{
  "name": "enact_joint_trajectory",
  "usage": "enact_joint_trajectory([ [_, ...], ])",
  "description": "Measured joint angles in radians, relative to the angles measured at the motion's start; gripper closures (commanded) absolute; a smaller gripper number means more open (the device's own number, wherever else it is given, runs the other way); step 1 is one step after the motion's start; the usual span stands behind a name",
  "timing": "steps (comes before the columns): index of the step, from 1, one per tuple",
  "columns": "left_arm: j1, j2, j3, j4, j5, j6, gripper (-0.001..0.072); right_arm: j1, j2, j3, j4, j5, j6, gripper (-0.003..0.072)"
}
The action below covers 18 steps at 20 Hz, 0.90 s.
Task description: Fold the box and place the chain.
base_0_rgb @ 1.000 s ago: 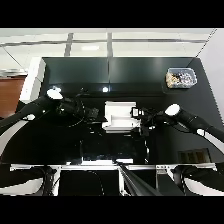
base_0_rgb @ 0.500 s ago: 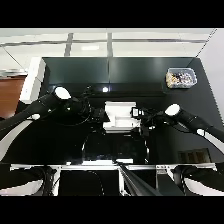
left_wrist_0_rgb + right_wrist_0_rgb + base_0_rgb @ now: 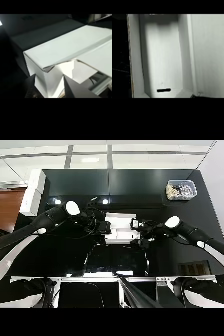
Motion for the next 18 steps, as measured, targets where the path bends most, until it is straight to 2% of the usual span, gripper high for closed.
enact_joint_trajectory([
  [4, -0.034, 0.0, 0.014, 0.053, 0.024, -0.072, 0.0305, 0.0, 0.0, 0.0, 0.0, -0.001, 0.001, 0.0214],
  [11, -0.12, -0.005, 0.051, 0.288, 0.021, -0.288, 0.0305, 0.0, 0.0, 0.0, 0.001, -0.003, 0.001, 0.0215],
  [14, -0.144, -0.034, 0.09, 0.386, -0.024, -0.362, 0.0305, 0.0, 0.0, 0.0, 0.001, -0.003, 0.001, 0.0215],
  [18, -0.158, -0.098, 0.175, 0.448, -0.124, -0.415, 0.0305, 0.0, 0.0, 0.0, 0.0, -0.003, 0.0, 0.0214],
])
